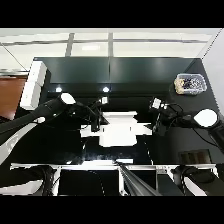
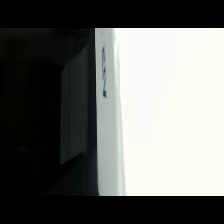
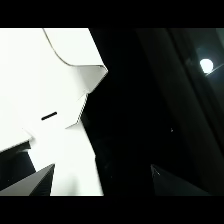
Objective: Fold the box and place the chain.
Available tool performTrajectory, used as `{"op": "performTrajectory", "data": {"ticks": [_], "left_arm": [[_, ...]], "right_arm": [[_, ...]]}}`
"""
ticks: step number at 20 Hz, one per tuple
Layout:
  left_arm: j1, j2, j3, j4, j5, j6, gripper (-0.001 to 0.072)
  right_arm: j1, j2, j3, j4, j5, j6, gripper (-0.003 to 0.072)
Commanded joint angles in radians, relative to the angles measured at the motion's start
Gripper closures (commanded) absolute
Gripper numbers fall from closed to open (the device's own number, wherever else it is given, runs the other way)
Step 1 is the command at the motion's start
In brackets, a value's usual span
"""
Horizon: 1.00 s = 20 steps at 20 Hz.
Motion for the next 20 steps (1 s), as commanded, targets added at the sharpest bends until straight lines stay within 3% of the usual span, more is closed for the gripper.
{"op": "performTrajectory", "data": {"ticks": [1, 9, 20], "left_arm": [[-0.009, -0.03, -0.002, 0.056, 0.023, 0.029, 0.0677], [-0.027, -0.041, -0.002, 0.064, 0.036, 0.029, 0.0676], [-0.027, -0.041, -0.002, 0.064, 0.036, 0.029, 0.0676]], "right_arm": [[0.012, -0.004, -0.016, -0.012, 0.018, 0.003, -0.0023], [0.066, -0.005, -0.112, -0.005, 0.022, -0.001, -0.0023], [0.24, -0.05, -0.171, -0.004, -0.144, -0.001, -0.0023]]}}
